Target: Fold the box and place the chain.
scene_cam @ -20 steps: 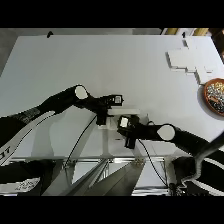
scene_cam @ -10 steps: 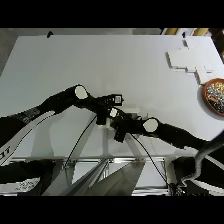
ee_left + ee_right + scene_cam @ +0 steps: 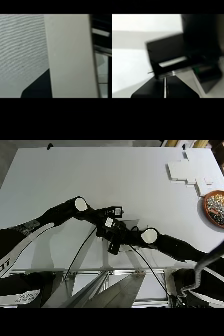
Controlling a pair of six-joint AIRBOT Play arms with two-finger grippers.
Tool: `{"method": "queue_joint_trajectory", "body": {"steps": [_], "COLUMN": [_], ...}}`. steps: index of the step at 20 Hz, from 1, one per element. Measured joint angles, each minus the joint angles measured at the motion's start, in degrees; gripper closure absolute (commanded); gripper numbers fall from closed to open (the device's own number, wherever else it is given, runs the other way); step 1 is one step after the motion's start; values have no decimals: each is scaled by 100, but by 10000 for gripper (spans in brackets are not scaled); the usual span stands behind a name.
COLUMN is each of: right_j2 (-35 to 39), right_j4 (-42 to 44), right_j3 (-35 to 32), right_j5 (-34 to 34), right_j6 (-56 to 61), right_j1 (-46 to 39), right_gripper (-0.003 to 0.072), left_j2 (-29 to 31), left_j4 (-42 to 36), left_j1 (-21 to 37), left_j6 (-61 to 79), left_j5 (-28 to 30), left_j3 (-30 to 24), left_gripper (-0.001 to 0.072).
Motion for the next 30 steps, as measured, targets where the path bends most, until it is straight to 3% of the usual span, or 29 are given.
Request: {"method": "queue_joint_trajectory", "body": {"steps": [7, 10, 11, 15, 19, 24, 30], "right_j2": [597, 1062, 1248, 1862, 2120, 2625, 2835], "right_j4": [-719, -1202, -1451, -2629, -3746, -4428, -4774], "right_j3": [-402, -715, -811, -1095, -1381, -1825, -2157], "right_j5": [249, 337, 391, 837, 1237, 1408, 859], "right_j6": [660, 785, 817, 885, 890, 951, 1036], "right_j1": [24, -50, -142, -638, -876, -942, -1021], "right_gripper": [664, 545, 468, -22, -15, -11, -9], "left_j2": [0, 0, 0, 0, 0, 0, 0], "left_j4": [-2, -2, 0, -2, 0, -2, -2], "left_j1": [-2, -2, -2, -2, -2, -2, -2], "left_j6": [-7, -7, -7, -7, -7, -9, -11], "left_j5": [7, 9, 9, 11, 13, 13, 13], "left_j3": [0, 0, 0, 0, 0, 0, 0], "left_gripper": [699, 699, 699, 699, 699, 699, 699]}}
